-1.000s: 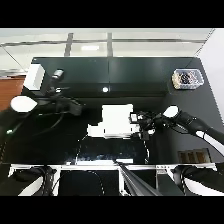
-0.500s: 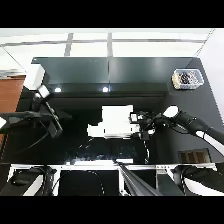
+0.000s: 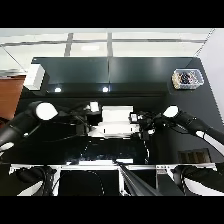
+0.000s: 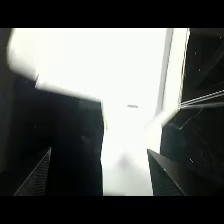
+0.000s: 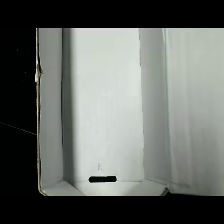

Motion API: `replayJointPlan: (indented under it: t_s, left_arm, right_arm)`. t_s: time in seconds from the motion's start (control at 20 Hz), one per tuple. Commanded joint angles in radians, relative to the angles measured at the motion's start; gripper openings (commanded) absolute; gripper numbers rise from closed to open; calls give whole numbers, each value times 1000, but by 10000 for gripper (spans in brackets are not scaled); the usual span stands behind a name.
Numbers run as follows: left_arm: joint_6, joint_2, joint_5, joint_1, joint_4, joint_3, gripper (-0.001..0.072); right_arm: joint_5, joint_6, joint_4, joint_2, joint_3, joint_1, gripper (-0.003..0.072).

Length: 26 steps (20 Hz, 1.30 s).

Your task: Fold the box and place the chain.

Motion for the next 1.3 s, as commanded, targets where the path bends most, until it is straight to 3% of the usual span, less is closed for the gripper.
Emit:
replayJointPlan:
  t_s: [0.0,0.7,0.95,1.25]
  left_arm:
    - [7,-108,51,-101,41,40,713]
    - [-43,-114,-32,-97,100,40,712]
    - [-30,-114,-61,-53,132,40,712]
    - [-29,-115,-82,-46,58,40,712]
  right_arm:
    - [0,0,0,0,0,0,21]
    - [0,0,0,0,0,0,21]
    - [0,0,0,0,0,0,21]
    - [0,0,0,0,0,0,21]
